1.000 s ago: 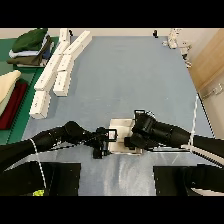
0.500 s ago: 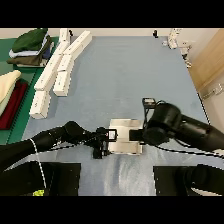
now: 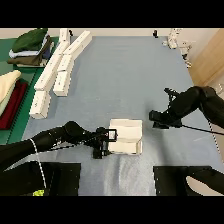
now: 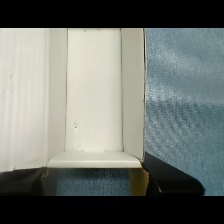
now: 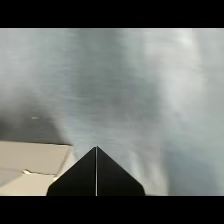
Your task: Fold the box.
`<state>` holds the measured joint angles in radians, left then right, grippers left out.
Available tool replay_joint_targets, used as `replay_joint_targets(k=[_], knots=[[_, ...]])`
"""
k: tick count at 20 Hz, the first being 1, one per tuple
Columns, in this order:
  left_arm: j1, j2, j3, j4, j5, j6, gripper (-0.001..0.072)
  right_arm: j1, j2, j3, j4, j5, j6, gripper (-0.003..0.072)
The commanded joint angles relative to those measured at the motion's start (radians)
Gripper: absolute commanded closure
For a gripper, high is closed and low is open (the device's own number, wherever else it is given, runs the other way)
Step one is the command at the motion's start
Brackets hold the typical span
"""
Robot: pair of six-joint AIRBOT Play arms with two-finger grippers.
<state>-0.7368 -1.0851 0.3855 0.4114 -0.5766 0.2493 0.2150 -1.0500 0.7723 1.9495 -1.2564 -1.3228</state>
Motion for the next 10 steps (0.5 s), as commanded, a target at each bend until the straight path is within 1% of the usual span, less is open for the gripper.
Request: replay_joint_targets(k=[1, 2, 4, 6, 7, 10], knots=[[0.001, 0.000, 0.001, 0.000, 0.000, 0.000, 0.0201, -0.234, -0.164, -0.019, 0.501, -0.003, -0.542, 0.0683], [0.001, 0.000, 0.001, 0.000, 0.001, 0.000, 0.0201, -0.247, -0.224, -0.015, 0.561, -0.054, -0.617, 0.0683], [0.001, 0.000, 0.001, 0.000, 0.000, 0.000, 0.0201, -0.241, -0.335, -0.013, 0.634, -0.139, -0.723, 0.0683], [0.001, 0.000, 0.001, 0.000, 0.000, 0.000, 0.0201, -0.211, -0.407, -0.013, 0.687, -0.220, -0.851, 0.0684], [0.001, 0.000, 0.001, 0.000, 0.000, 0.000, 0.0201, -0.189, -0.422, -0.013, 0.702, -0.262, -0.911, 0.0683], [0.001, 0.000, 0.001, 0.000, 0.000, 0.000, 0.0201, -0.123, -0.415, -0.014, 0.703, -0.280, -0.964, 0.0684]])
